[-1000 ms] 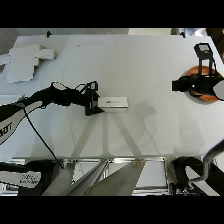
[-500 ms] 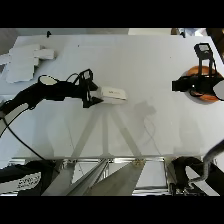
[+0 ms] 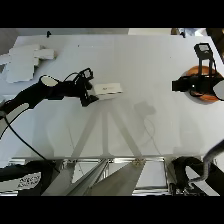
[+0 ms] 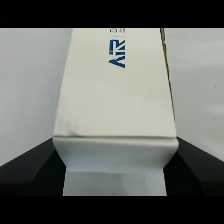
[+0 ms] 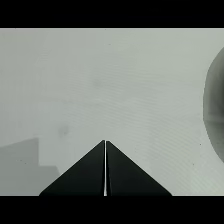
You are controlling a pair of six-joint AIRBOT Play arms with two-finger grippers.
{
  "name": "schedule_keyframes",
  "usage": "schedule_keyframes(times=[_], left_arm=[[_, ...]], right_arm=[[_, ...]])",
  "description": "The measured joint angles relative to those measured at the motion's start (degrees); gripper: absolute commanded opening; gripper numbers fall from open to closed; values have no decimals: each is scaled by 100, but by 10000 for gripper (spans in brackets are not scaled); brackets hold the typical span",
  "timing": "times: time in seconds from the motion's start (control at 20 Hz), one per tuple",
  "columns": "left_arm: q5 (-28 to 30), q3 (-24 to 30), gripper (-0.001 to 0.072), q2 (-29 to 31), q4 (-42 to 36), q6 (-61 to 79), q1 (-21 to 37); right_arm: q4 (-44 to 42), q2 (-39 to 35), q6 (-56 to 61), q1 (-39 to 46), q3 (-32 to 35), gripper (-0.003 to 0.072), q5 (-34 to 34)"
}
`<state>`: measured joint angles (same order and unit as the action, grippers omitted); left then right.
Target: Fold the box and place the chain.
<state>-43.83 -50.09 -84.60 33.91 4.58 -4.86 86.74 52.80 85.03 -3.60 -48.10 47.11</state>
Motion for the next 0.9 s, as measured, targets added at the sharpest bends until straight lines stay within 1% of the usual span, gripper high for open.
schedule_keyframes(times=[0.25, 0.75, 0.8, 0.85, 0.9], left_arm=[[-61, -2, 566, -398, 415, -164, 0], [-109, -4, 560, -516, 520, -223, -7], [-109, -4, 509, -516, 529, -225, -11], [-116, -4, 297, -518, 535, -225, -13], [-118, -4, 111, -518, 538, -225, -15]], right_arm=[[0, 0, -2, 0, 0, 18, 0], [-2, 0, 0, 0, 0, 18, 0], [0, 0, -2, 0, 0, 18, -2], [0, 0, -2, 0, 0, 18, 0], [0, 0, -2, 0, 0, 18, 0]])
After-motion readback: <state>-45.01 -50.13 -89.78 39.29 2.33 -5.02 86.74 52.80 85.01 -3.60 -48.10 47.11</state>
